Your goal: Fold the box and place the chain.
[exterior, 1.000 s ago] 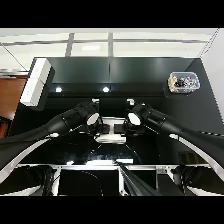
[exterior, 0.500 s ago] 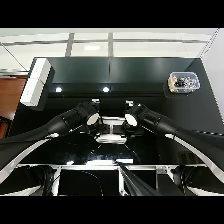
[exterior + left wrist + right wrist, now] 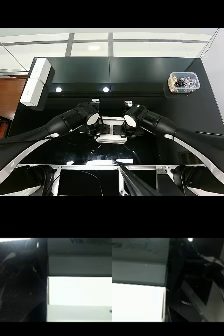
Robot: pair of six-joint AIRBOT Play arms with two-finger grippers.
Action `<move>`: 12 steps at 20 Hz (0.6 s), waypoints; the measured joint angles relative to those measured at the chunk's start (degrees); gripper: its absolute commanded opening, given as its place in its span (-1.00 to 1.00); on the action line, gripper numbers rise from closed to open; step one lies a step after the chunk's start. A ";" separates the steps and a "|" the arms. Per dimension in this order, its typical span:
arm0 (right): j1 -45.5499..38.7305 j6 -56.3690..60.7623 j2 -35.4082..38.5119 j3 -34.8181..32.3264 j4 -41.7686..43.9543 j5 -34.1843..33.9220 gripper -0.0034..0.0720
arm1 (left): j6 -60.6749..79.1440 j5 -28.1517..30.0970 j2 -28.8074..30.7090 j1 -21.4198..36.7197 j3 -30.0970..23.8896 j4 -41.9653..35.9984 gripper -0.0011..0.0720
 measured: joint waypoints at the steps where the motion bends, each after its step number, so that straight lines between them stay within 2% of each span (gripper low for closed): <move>1: 0.02 0.00 -0.02 0.02 0.02 0.00 -0.80 | 0.00 0.00 0.00 0.00 0.00 0.02 -0.90; 2: 0.02 0.00 -0.02 0.04 0.22 -0.15 -0.89 | 0.00 0.07 0.00 0.00 0.00 -0.04 -0.90; 5: 0.02 0.07 0.00 0.04 0.20 -0.13 -0.87 | -0.17 -0.07 0.02 -0.02 0.00 -0.11 -0.90; 7: 0.02 -0.22 0.15 0.04 0.04 -0.59 -0.27 | 0.02 0.00 0.00 0.00 0.00 0.15 -0.90; 8: 0.00 -0.28 0.35 0.02 -0.20 -0.79 -0.20 | 0.04 -0.24 0.00 0.00 0.00 0.22 -0.90; 12: 0.00 -1.77 2.95 0.02 -1.33 -1.03 -0.20 | 0.02 -0.20 0.00 0.00 0.00 0.17 -0.90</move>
